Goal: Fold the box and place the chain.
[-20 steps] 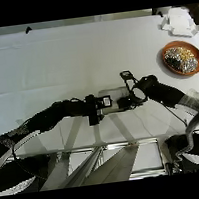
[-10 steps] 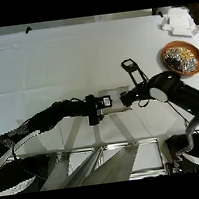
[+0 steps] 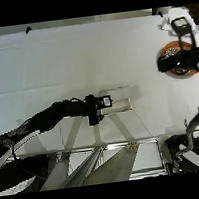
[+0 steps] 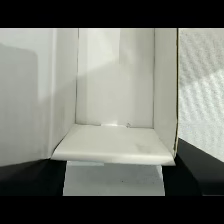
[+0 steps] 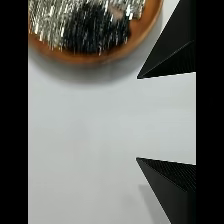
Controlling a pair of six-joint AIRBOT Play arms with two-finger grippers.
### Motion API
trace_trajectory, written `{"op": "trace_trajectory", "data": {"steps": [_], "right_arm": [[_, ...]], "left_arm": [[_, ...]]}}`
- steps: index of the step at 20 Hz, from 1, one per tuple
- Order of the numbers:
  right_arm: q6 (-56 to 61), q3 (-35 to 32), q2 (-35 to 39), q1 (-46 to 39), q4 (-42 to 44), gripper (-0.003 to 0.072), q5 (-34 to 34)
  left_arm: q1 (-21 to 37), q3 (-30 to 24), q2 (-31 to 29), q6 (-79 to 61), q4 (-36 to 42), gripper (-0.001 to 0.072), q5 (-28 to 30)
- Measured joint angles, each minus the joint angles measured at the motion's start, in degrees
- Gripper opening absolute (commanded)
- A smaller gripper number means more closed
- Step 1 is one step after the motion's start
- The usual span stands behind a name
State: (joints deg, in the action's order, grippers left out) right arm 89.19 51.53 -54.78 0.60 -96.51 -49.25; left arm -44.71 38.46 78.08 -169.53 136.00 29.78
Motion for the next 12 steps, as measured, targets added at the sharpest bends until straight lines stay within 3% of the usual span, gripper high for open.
{"op": "trace_trajectory", "data": {"steps": [5, 12], "right_arm": [[-2.1, 8.0, -13.0, -13.8, 2.3, 0.0504, 2.4], [-3.3, 20.2, -32.2, -19.2, 2.8, 0.0487, -3.1]], "left_arm": [[0.0, 0.0, 0.0, 0.0, 0.0, 0.0136, 0.0], [0.0, 0.0, 0.0, 0.0, 0.0, 0.0136, 0.0]]}}
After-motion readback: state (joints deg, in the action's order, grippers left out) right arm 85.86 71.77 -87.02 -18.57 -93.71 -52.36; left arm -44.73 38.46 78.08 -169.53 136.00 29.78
